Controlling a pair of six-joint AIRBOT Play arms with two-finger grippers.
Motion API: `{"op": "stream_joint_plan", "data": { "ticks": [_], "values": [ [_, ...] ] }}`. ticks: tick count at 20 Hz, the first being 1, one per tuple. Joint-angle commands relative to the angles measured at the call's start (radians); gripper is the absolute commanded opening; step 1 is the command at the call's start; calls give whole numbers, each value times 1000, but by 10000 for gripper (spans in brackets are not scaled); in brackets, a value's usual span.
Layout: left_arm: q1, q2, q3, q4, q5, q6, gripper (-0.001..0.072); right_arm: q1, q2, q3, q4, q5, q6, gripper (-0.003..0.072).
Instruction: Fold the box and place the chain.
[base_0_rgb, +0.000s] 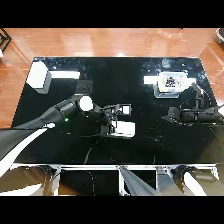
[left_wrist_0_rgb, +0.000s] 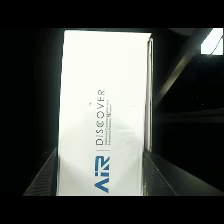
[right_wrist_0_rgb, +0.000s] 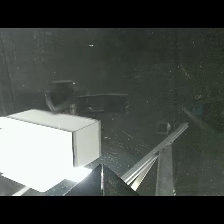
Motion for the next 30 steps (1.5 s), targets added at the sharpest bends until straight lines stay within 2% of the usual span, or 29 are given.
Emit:
{"op": "stream_joint_plan", "data": {
  "ticks": [1, 4, 5, 6, 7, 10, 13, 16, 19, 22, 25, 27, 30],
  "values": [
    [0, -24, 1, 1, 6, -21, 639, 0, 1, 0, 0, 0, 0, 16],
    [0, -35, 1, 10, 6, -100, 585, 0, 1, 0, 0, 0, 0, 16],
    [0, -33, 3, 26, -3, -144, 356, 0, 1, 0, 0, 0, 0, 17],
    [0, -31, 18, 58, -51, -191, 70, 0, 1, 0, 0, 0, 0, 16],
    [1, -31, 48, 80, -136, -252, 22, 0, 1, 0, 0, 0, 0, 16],
    [16, -1, 122, 167, -295, -496, 21, 0, 1, 0, 1, 0, 0, 16],
    [120, 101, 125, 205, -395, -606, 22, 0, 1, 0, 2, 1, 0, 16],
    [320, 219, 125, 205, -523, -625, 21, 0, 1, 0, 2, -1, 0, 16],
    [594, 324, 124, 234, -597, -657, 22, 0, 1, 0, 2, -6, 0, 16],
    [874, 369, 124, 285, -544, -700, 21, 0, 1, 0, 2, -20, 0, 16],
    [1107, 357, 108, 286, -347, -752, 22, 0, 1, 0, 2, -62, -1, 16],
    [1202, 321, 103, 285, -275, -755, 23, 0, 1, 0, 2, -75, -1, 16],
    [1278, 257, 109, 290, -214, -682, 24, 0, 1, 0, 1, -80, -5, 16]
  ]
}}
